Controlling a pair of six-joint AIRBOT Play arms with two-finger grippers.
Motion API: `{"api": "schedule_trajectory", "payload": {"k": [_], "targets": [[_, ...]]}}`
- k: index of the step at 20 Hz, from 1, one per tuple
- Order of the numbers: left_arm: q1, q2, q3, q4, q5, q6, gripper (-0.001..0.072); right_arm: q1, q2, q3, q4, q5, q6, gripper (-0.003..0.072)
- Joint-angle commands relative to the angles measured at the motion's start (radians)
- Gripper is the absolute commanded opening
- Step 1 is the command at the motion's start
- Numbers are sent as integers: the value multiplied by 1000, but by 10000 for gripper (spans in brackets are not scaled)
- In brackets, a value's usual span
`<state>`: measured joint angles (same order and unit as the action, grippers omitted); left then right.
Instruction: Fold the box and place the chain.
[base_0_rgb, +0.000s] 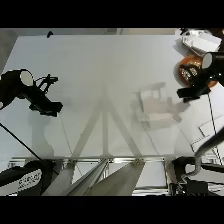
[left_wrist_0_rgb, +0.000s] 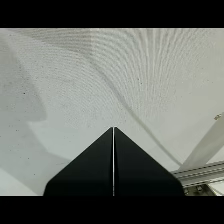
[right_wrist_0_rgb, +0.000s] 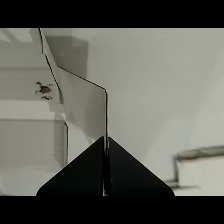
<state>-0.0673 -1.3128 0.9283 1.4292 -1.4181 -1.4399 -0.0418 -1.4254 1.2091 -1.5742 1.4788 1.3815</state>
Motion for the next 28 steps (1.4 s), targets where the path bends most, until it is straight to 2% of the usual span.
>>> {"api": "schedule_trajectory", "payload": {"k": [1, 5, 10, 14, 18, 19, 20, 21, 23, 25, 26, 28], "targets": [[0, 1, 0, 0, 0, 0, 11, 116, 98, -13, 276, -200, -26, 6], [0, 1, 0, 0, 0, 0, 11, 225, 165, -105, 319, -336, -19, 6], [0, 1, 0, 0, 0, 0, 11, 312, 322, -370, 322, -576, 79, 7], [0, 1, 0, -1, 15, 0, 11, 354, 399, -512, 322, -649, 115, 7], [0, 0, 0, -32, 80, 87, 16, 367, 403, -568, 329, -667, 114, 8], [0, 0, 0, -89, 114, 191, 98, 367, 403, -568, 327, -672, 114, 8], [0, 0, 0, -184, 143, 328, 295, 367, 403, -568, 328, -678, 114, 8], [1, 0, 0, -304, 165, 443, 414, 367, 403, -568, 330, -679, 114, 8], [0, -6, 0, -593, 201, 673, 416, 367, 403, -568, 331, -679, 114, 9], [-3, -38, 0, -850, 232, 798, 416, 367, 403, -568, 334, -679, 114, 9], [-12, -65, 0, -926, 244, 836, 417, 367, 403, -568, 334, -679, 114, 9], [-48, -131, 1, -981, 256, 892, 418, 367, 403, -568, 333, -679, 114, 9]]}}
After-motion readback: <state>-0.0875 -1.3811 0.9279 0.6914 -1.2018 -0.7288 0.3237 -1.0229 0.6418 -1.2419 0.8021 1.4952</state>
